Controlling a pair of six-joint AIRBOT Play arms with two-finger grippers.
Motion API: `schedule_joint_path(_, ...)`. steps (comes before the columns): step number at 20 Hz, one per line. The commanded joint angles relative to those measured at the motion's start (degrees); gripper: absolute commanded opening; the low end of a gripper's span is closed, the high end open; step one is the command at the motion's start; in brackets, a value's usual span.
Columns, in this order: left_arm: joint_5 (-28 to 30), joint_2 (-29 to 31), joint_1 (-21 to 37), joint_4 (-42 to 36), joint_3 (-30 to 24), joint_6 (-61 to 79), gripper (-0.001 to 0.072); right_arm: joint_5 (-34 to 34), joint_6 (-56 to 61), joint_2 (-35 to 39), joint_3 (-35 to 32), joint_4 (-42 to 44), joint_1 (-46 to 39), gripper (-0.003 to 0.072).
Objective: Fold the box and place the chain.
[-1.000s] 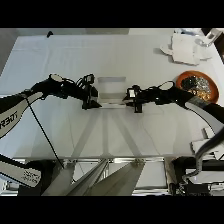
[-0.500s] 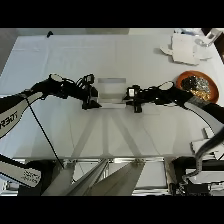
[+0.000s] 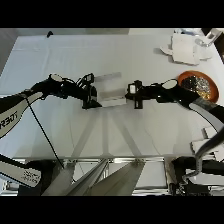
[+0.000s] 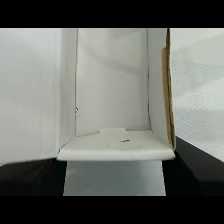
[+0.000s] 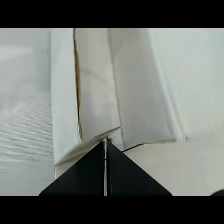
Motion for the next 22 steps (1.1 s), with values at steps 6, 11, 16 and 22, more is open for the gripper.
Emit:
schedule_joint_path(6, -0.1, 0.0, 0.0, 0.2, 0.0, 0.1, 0.0395, 0.5, 20.5, 11.2, 0.0, -17.0, -5.8, 0.0016)
schedule_joint_path(11, -0.1, 0.0, 0.0, 0.2, 0.0, 0.1, 0.0395, 5.0, 41.7, 14.5, 0.0, -20.9, -11.8, 0.0015)
schedule_joint_path(16, -0.1, 0.0, 0.0, 0.2, 0.0, 0.1, 0.0395, 8.8, 63.4, 14.5, 0.0, -26.8, -17.1, 0.001)
schedule_joint_path(22, -0.1, 0.0, 0.0, 0.2, 0.0, 0.1, 0.0395, 10.8, 66.4, 11.4, -0.1, -24.4, -17.1, 0.0007)
